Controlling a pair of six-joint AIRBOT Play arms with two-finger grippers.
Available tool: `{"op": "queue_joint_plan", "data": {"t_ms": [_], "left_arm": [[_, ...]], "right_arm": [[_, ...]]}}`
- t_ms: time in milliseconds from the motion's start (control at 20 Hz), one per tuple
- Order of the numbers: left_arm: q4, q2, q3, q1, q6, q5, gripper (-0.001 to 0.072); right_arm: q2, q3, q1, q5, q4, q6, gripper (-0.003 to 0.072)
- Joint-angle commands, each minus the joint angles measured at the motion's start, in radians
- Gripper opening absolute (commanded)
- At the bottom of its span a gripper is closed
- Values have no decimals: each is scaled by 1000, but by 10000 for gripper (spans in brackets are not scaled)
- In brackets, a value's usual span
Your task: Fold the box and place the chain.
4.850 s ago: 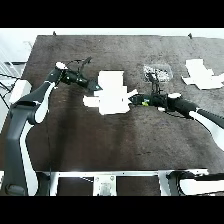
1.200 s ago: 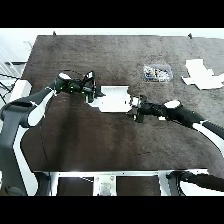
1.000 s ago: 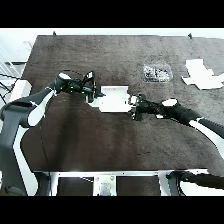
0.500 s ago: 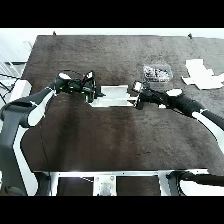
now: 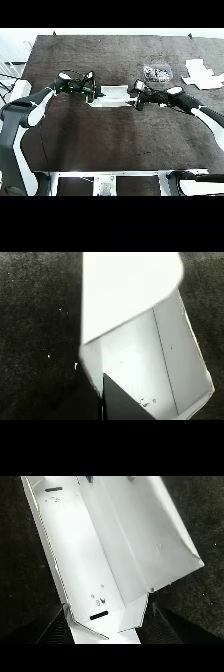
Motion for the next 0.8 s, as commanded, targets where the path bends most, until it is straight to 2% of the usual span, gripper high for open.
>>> {"op": "queue_joint_plan", "data": {"t_ms": [0, 300, 500, 750], "left_arm": [[0, 0, 0, -1, 0, 1, 19], [0, 0, 0, -1, 0, 0, 19], [0, 0, 0, -1, 0, 0, 19], [0, 0, 0, -1, 0, 0, 19]], "right_arm": [[-12, 5, -5, 25, -18, 10, 638], [-69, 84, -20, 100, -45, 12, 638], [-113, 143, -23, 147, -139, 72, 639], [-169, 198, -62, 234, -142, 84, 639]]}}
